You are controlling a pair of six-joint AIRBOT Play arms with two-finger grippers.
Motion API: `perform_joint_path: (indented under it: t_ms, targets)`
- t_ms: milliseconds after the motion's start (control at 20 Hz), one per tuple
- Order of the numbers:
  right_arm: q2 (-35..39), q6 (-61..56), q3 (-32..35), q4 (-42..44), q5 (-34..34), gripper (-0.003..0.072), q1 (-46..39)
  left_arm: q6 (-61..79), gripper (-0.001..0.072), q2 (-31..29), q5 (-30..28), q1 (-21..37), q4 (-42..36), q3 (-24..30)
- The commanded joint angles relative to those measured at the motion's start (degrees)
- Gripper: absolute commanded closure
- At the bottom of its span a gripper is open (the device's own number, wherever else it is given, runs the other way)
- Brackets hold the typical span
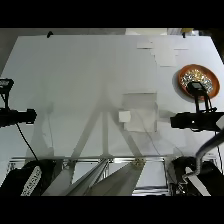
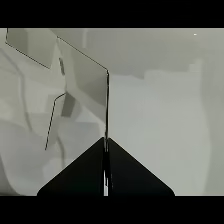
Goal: Fold the box and place the chain.
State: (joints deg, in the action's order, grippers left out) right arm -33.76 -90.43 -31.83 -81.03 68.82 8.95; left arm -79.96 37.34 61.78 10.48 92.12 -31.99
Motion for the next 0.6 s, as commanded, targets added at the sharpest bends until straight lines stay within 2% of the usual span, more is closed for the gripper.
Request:
perform_joint_path:
  t_ms: [0,350,550]
  targets:
    - [0.8,-2.8,2.1,2.5,-3.5,0.0668,6.0,0.0,0.0012,0.0,0.0,0.1,0.1,0.0]
    - [0.8,-3.8,3.8,2.9,-5.0,0.0667,9.0,0.0,0.0012,0.0,-1.1,0.0,-1.6,0.0]
    - [0.8,-3.8,3.8,2.9,-5.1,0.0667,9.0,-0.5,0.0017,0.6,-7.8,-0.1,-16.0,0.0]
